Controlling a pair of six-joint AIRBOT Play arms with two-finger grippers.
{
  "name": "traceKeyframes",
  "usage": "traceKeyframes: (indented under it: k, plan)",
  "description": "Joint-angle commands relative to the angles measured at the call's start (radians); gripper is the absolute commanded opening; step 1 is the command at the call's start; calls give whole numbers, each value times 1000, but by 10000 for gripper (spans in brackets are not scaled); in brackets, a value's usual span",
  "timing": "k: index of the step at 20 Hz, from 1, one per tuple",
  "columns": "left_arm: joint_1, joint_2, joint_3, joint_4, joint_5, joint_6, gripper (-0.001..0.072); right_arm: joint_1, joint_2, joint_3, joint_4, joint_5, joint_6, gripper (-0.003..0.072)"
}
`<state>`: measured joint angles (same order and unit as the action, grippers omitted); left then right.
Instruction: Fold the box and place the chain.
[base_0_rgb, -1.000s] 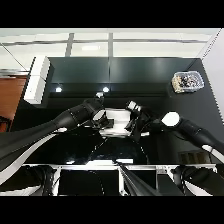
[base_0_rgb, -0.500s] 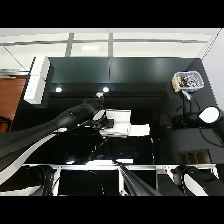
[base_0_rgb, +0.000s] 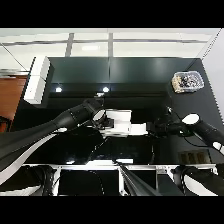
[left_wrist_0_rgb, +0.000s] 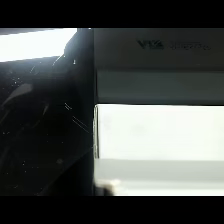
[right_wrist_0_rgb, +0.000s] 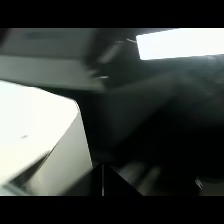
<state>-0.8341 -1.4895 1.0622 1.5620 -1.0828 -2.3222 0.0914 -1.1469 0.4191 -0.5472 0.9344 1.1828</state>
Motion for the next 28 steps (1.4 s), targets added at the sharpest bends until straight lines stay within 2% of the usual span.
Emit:
traceKeyframes:
  k: [1,2,3,4,9,10,11,13,20,21,22,25,28]
  plan:
    - [1,0,0,0,2,0,30,21,-39,90,92,93,-171,41]
    - [1,0,0,0,2,0,30,22,-39,125,83,127,-170,264]
    - [1,0,0,1,1,0,30,22,-39,156,80,155,-170,535]
    - [1,0,0,1,1,0,30,22,-39,177,81,174,-169,615]
    - [1,-1,0,1,2,0,30,82,-39,190,70,168,-114,611]
    - [1,-1,0,1,2,0,30,105,-39,190,71,148,-101,513]
    - [1,-1,0,1,2,0,30,126,-39,190,71,127,-85,476]
    - [1,-1,0,0,2,0,30,167,-39,192,60,72,-25,476]
    - [1,-1,0,1,2,0,30,377,-43,326,-330,-85,442,473]
    - [1,-1,0,1,2,0,30,401,-49,351,-414,-84,528,353]
    - [1,-1,0,1,3,0,30,426,-60,375,-481,-74,607,326]
    - [1,-1,0,1,6,0,30,495,-120,454,-618,-17,748,326]
    - [1,-1,0,1,6,0,30,569,-199,542,-829,109,908,326]
